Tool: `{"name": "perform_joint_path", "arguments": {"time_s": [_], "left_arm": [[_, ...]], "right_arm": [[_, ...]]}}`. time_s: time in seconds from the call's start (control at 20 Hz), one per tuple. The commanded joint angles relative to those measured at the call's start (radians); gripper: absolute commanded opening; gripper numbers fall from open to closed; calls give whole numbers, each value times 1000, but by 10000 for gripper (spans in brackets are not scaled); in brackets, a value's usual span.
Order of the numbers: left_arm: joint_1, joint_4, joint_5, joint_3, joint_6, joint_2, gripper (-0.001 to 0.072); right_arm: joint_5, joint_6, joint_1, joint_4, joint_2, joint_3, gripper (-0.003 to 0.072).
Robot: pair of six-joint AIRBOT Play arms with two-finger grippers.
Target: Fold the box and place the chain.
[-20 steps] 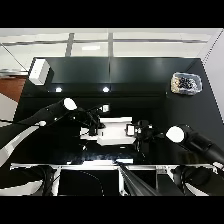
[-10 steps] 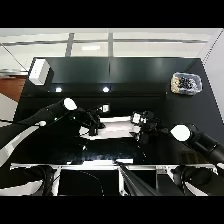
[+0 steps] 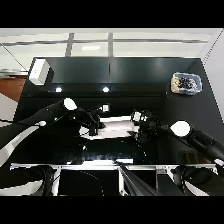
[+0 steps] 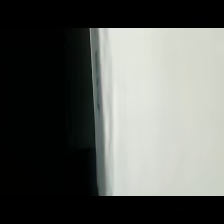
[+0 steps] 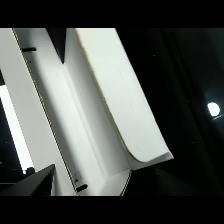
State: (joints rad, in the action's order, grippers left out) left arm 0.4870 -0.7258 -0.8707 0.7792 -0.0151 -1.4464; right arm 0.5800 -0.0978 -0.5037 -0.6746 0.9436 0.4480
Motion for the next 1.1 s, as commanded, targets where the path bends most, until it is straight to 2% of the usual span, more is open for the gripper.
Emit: {"name": "perform_joint_path", "arguments": {"time_s": [0.0, 0.25, 0.85, 1.05], "left_arm": [[0, 1, 0, 0, -1, 0, 28], [0, 1, -1, 0, -1, 0, 28], [0, 1, 0, 0, -2, 0, 28], [0, 1, -1, 0, -2, 0, 28]], "right_arm": [[42, 133, 56, 136, 26, 1, 716], [156, 211, 80, 217, 99, 0, 715], [182, 373, 58, 174, 167, -7, 716], [143, 387, 19, 164, 209, -7, 707]]}}
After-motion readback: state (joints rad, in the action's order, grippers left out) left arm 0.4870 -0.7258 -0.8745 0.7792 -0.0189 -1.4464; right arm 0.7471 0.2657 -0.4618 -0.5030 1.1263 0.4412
